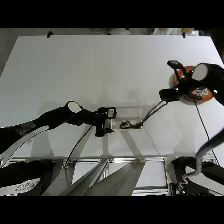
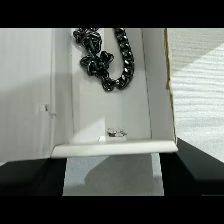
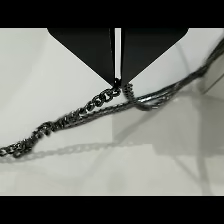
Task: Fold the box and place the chain.
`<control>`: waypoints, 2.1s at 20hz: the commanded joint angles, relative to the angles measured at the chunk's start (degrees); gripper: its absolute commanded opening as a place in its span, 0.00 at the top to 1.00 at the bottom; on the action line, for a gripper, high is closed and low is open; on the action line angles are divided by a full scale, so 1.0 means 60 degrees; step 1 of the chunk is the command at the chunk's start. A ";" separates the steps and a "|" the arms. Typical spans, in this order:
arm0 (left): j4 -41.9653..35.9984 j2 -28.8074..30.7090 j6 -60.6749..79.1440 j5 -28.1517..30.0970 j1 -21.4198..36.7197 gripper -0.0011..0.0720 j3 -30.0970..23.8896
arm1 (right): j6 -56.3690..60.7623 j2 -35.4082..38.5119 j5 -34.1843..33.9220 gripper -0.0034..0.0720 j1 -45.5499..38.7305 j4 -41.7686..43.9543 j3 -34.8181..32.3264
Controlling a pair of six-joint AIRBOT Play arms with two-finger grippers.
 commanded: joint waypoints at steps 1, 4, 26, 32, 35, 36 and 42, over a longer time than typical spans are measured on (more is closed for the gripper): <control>0.0000 0.0000 0.0004 0.0000 0.0000 0.61 0.0004 | -0.0146 0.1515 0.0641 0.93 0.0634 0.0415 0.0011; 0.0000 0.0000 0.0004 0.0000 0.0000 0.61 0.0004 | -0.0142 0.2572 0.0845 0.93 0.1519 0.0991 0.0011; 0.0000 0.0000 0.0004 0.0004 0.0000 0.61 0.0004 | -0.0029 0.1672 -0.0554 0.92 0.5508 0.2087 -0.0579; 0.0000 0.0000 0.0004 0.0004 0.0000 0.61 0.0004 | -0.0036 0.1931 0.0022 0.72 0.4772 0.2000 -0.0251; 0.0000 0.0000 0.0004 0.0004 0.0000 0.61 0.0004 | -0.0029 0.2313 0.0929 0.84 0.3592 0.1606 -0.0055; 0.0000 0.0000 0.0004 0.0000 0.0000 0.61 0.0004 | -0.0029 0.2346 0.1271 0.85 0.3195 0.1373 -0.0055; 0.0000 0.0000 0.0004 0.0004 0.0000 0.61 0.0004 | -0.0029 0.2109 0.0714 0.85 0.1031 -0.0423 -0.0353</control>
